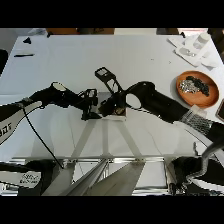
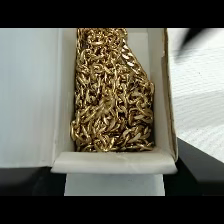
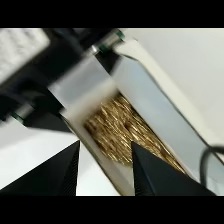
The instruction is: Fold the box and place the chain.
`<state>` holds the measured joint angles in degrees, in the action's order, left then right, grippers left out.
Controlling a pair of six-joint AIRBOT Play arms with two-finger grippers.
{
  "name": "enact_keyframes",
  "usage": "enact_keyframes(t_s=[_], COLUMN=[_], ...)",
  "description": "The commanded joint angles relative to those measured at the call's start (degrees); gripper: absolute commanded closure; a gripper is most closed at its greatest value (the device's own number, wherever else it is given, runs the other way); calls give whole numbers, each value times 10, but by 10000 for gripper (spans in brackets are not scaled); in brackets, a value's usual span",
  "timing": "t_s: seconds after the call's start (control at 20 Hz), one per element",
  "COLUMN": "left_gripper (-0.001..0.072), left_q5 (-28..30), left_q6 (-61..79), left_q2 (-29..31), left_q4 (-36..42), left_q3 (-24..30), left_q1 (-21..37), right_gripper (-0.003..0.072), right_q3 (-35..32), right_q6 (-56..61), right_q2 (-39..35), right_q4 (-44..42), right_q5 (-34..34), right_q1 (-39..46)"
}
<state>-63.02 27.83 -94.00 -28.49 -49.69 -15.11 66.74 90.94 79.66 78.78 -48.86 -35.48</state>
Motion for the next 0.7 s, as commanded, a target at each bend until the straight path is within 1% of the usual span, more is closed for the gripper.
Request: enact_keyframes(t_s=[0.0,0.15,0.3,0.5,0.65], left_gripper=[392,392,392,392,392], left_q5=[0,0,0,0,0], left_q6=[0,0,0,0,0], left_q2=[0,0,0,0,0], left_q4=[0,0,0,0,0], left_q3=[0,0,0,0,0], left_q1=[0,0,0,0,0], right_gripper=[373,372,371,370,366], right_q3=[35,97,144,157,162], right_q6=[-31,-77,-103,-104,-121], right_q2=[-16,-28,-16,42,84], right_q4=[1,-2,-1,-13,-42], right_q5=[-103,-150,-149,-134,-125], right_q1=[38,78,120,174,189])
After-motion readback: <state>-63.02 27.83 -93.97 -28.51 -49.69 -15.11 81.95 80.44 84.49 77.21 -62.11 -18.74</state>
